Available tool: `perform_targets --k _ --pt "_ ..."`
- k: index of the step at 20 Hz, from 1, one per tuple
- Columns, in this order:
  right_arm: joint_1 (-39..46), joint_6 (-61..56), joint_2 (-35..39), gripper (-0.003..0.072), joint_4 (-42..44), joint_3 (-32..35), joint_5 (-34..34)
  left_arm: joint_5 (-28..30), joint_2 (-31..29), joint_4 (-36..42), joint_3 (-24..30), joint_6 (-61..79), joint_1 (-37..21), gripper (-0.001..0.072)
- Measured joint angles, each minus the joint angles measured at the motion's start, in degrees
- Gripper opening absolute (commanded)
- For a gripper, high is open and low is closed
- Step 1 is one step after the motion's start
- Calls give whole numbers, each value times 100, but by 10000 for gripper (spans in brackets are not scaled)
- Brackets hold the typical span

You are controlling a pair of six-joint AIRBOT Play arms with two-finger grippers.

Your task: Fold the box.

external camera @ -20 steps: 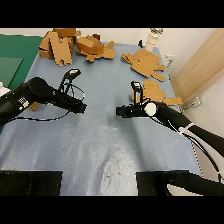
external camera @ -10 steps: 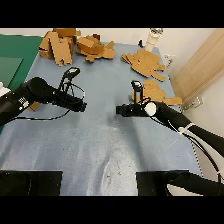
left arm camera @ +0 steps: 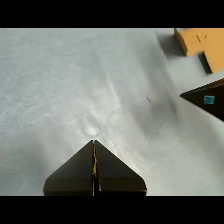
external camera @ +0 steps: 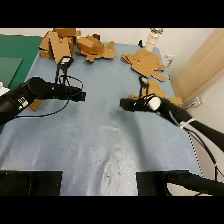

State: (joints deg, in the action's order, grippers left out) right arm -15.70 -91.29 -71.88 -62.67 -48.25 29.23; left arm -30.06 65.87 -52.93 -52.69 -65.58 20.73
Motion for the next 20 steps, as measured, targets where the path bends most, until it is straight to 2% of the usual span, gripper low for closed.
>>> perform_targets --k 1,2,3,4,6,8,13,16,20 --pt "363 -26 -26 366 13 -208 223 -13 17 7 0 -90 -98 151" --pt "761 -35 -44 373 20 -437 483 -92 35 15 0 -177 -229 340" --pt "1244 -44 -59 390 15 -706 800 -186 57 22 0 -264 -369 383" --pt "1720 -42 -68 438 2 -955 1102 -306 81 28 0 -365 -529 383" --pt "2723 28 -79 460 -55 -1386 1687 -555 127 28 0 -509 -811 384" --pt "3681 179 -96 514 -81 -1631 2146 -785 168 31 0 -614 -1003 384" --pt "5580 767 -404 515 190 -1847 2653 -1167 216 151 0 -804 -1141 385" --pt "6190 1469 -911 518 933 -1882 2736 -1246 223 339 0 -866 -1143 385" --pt "6428 2573 -1744 517 2184 -1897 2723 -1279 227 533 0 -898 -1091 384"
